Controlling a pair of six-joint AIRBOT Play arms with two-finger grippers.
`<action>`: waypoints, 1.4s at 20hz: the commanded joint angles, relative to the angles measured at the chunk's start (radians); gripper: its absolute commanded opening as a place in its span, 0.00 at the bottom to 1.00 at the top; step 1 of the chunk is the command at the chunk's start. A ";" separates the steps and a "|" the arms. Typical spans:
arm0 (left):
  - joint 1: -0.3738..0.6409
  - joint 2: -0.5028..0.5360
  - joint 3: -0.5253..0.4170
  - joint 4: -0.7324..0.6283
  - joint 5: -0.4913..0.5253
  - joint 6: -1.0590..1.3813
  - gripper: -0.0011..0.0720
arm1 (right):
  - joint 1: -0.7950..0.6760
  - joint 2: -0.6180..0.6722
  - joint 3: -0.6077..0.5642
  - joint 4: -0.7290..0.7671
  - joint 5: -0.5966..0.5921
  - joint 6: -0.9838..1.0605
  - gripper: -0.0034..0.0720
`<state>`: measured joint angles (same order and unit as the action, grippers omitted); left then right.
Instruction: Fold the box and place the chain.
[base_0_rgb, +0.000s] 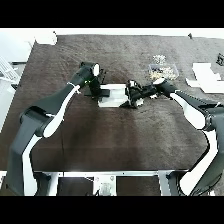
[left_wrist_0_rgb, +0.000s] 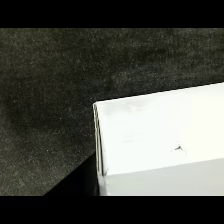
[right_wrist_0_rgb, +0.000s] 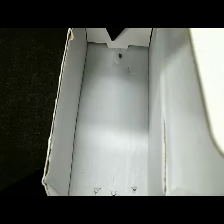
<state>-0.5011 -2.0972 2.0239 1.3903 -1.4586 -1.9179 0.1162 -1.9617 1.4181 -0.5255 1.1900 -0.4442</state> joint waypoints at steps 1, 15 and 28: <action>-0.001 -0.001 0.001 -0.009 -0.003 0.007 0.05 | 0.001 0.000 0.000 0.000 -0.003 -0.001 0.82; 0.016 0.101 0.061 -0.011 -0.198 0.050 0.69 | 0.001 0.000 0.000 0.000 -0.003 -0.001 0.82; 0.103 0.267 0.035 -0.010 -0.251 0.277 0.69 | 0.001 0.000 0.000 0.000 -0.003 -0.001 0.81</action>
<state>-0.4187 -1.8454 2.0621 1.3861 -1.7084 -1.7191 0.1165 -1.9617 1.4181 -0.5251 1.1873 -0.4454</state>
